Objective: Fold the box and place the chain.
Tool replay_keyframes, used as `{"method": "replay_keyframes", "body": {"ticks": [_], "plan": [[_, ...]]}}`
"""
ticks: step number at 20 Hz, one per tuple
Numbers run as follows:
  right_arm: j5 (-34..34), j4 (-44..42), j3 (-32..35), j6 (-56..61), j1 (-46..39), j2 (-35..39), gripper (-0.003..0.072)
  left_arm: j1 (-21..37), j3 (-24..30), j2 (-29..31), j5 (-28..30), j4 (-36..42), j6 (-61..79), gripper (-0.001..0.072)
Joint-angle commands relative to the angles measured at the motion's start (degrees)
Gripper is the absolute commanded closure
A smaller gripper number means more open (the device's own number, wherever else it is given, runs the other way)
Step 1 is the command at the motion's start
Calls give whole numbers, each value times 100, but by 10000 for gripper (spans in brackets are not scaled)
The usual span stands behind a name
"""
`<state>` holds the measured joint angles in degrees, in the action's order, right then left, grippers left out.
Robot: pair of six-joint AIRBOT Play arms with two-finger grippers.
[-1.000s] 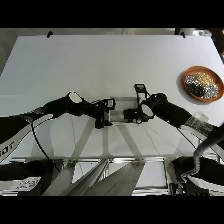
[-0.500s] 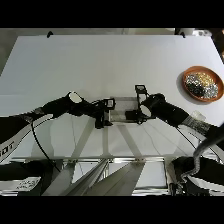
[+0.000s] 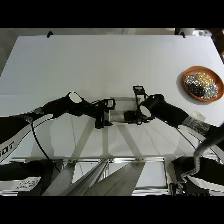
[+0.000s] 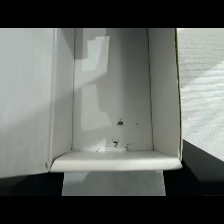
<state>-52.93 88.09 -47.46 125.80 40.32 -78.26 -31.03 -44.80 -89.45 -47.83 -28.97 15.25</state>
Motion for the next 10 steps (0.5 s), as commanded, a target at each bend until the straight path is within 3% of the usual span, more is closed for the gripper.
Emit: {"method": "replay_keyframes", "body": {"ticks": [1,2,4,10], "plan": [[-24,20,-4,-7,-2,7,412,4,-4,0,2,0,-7,259],[-24,20,-4,-7,-2,7,553,4,-4,0,2,0,-7,259],[-33,20,-4,-7,-2,7,669,4,-4,0,4,0,-7,259],[-20,24,-2,-37,-2,7,670,4,-4,0,4,0,-7,259]]}}
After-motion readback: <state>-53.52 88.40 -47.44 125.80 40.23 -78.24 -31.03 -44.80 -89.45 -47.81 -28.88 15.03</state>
